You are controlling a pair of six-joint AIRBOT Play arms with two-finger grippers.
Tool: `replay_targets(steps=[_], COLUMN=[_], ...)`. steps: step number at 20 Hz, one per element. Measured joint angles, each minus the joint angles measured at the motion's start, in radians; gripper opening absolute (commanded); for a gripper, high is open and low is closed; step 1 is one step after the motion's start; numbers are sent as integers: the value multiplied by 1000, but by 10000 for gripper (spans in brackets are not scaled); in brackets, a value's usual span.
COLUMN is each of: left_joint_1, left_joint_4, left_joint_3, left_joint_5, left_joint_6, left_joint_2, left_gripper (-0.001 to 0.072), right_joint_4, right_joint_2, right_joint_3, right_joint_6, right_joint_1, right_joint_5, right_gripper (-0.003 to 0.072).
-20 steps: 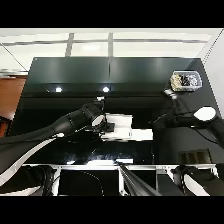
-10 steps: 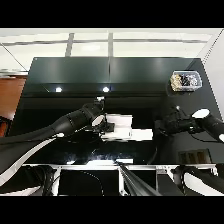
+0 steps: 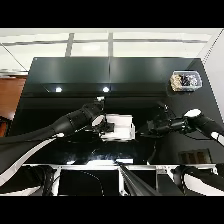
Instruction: Fold the box and place the chain.
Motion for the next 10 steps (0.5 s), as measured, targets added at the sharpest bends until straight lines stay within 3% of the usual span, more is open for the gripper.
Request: replay_targets(steps=[2, 4, 10], left_joint_1=[0, 0, 0], left_joint_4=[0, 0, 0], left_joint_3=[0, 0, 0], left_joint_5=[0, 0, 0], left_joint_6=[0, 0, -2], left_joint_2=[0, 0, 0], left_gripper=[30, 30, 30], right_joint_4=[17, 30, 8], right_joint_2=[-1, -2, -2], right_joint_3=[0, 6, 83], right_joint_6=[-8, -9, 99], right_joint_1=[19, 51, 210], right_joint_5=[19, 19, -91], right_gripper=[598, 537, 534])
